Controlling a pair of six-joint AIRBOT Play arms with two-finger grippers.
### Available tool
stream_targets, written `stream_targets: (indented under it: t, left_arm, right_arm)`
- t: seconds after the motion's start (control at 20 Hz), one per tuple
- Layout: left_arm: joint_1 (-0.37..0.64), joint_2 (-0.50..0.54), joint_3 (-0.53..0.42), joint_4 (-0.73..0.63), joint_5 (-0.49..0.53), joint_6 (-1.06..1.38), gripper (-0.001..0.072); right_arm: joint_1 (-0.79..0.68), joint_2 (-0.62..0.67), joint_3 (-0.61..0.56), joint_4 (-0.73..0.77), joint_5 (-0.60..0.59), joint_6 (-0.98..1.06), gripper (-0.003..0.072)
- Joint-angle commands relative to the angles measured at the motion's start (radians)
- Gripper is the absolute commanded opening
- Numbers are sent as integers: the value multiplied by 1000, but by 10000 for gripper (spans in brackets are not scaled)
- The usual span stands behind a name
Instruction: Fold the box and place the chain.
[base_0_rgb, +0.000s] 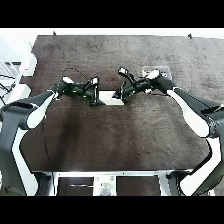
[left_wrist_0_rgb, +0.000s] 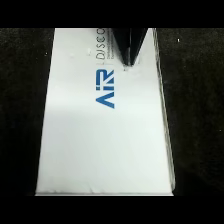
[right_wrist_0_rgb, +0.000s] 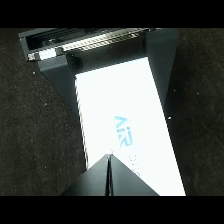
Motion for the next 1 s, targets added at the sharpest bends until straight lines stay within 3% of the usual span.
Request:
stream_targets:
  t: [0.0,0.3,0.65,0.8,0.95]
  left_arm:
    - [0,0,0,0,0,0,496]
    - [0,0,0,0,0,0,496]
    - [0,0,0,0,0,0,496]
    - [0,0,0,-4,4,0,497]
    - [0,0,0,-16,3,1,497]
  right_arm:
    - [-20,60,11,161,34,-57,11]
    - [-60,326,-64,201,24,28,9]
    - [-180,837,-508,199,-346,98,9]
    - [-257,1010,-706,200,-407,97,10]
    - [-312,1102,-835,200,-406,97,10]
